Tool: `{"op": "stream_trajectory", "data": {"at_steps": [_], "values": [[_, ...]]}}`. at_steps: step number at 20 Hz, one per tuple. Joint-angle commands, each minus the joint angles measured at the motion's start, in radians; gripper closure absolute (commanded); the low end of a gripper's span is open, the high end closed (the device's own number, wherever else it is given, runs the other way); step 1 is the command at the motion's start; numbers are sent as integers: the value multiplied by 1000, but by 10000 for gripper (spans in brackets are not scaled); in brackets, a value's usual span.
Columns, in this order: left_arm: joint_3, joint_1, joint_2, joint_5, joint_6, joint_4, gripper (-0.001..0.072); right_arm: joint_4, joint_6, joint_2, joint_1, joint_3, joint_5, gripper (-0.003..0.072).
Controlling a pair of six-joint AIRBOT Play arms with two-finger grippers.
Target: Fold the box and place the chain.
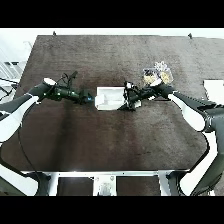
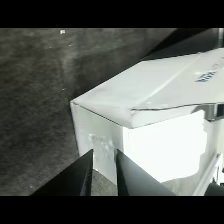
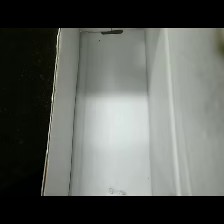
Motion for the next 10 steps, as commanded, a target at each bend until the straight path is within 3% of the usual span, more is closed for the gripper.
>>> {"op": "stream_trajectory", "data": {"at_steps": [1,10], "values": [[11,0,0,-29,2,-18,522,0,0,0,0,0,0,101],[10,-1,4,-84,3,-40,510,0,0,0,0,0,0,101]]}}
